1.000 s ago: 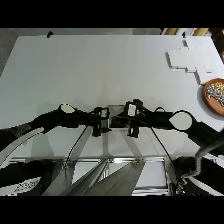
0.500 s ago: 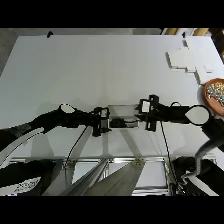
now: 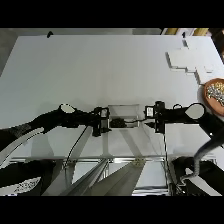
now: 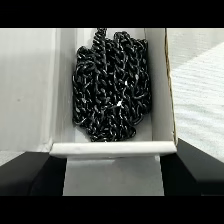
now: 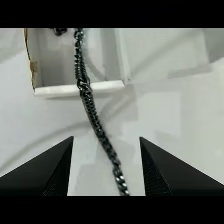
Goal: Fold the box and place the chain.
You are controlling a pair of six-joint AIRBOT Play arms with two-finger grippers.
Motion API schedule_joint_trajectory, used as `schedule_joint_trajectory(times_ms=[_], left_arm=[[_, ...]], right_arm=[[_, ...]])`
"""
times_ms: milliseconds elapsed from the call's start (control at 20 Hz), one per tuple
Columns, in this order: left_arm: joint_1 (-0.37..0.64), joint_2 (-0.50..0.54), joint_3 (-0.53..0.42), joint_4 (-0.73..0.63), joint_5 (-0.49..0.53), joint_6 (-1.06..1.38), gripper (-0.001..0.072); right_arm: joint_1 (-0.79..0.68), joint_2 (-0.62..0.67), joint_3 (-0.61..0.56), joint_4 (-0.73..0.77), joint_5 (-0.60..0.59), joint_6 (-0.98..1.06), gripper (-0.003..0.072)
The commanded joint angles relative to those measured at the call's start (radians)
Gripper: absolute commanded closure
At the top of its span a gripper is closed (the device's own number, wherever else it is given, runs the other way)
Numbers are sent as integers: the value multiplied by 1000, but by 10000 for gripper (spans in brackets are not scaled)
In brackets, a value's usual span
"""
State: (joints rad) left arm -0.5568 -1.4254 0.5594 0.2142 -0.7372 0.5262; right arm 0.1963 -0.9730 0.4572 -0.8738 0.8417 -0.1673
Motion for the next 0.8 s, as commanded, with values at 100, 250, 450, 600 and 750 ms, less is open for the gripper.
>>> schedule_joint_trajectory(times_ms=[100,250,450,600,750], left_arm=[[0,0,0,0,0,0,640],[0,0,0,0,0,0,640],[0,0,0,0,0,0,640],[0,0,0,0,0,0,640],[0,0,0,0,0,0,640]], right_arm=[[29,-116,-11,131,-14,-122,301],[40,-130,-11,127,-13,-93,488],[40,-84,-11,118,-5,92,644],[40,-10,-11,109,7,252,670],[40,96,-11,85,7,383,670]])
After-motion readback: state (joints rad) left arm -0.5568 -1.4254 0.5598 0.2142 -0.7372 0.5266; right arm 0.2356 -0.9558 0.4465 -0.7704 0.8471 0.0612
